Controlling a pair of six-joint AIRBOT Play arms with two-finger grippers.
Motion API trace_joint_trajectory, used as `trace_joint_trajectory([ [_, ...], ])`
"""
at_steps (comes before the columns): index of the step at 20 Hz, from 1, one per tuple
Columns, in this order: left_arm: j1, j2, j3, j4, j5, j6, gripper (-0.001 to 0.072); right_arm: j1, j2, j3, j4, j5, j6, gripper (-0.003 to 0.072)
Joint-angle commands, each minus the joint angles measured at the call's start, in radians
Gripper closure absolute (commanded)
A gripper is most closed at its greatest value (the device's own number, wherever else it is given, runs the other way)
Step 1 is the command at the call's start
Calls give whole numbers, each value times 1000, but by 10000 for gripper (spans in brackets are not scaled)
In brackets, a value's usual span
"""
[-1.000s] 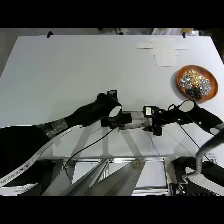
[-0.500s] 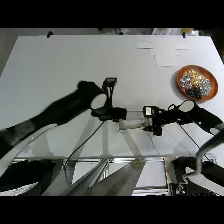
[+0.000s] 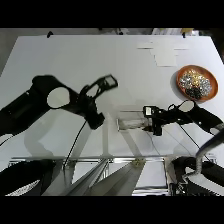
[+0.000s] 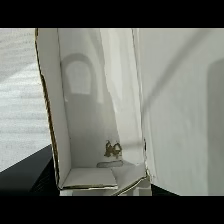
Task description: Fold the box and place the chain.
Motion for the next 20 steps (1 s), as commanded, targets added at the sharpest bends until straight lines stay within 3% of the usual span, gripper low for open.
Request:
trace_joint_trajectory([
  [1,72,10,-248,-296,291,708,169,0,1,0,0,0,0,365],
  [3,78,-40,-344,-469,411,1002,170,0,1,0,0,0,0,365],
  [6,78,-159,-361,-644,426,1213,170,0,1,0,0,0,0,365],
  [7,78,-198,-361,-706,431,1268,155,0,1,0,0,0,0,365],
  [8,78,-228,-361,-754,439,1308,71,0,1,0,0,0,0,365],
  [9,77,-251,-361,-802,454,1322,48,0,1,0,0,0,0,365],
  [12,68,-271,-360,-879,509,1321,9,0,1,0,0,1,0,365],
  [20,13,-294,-354,-962,537,1317,8,0,1,0,0,0,0,365],
])
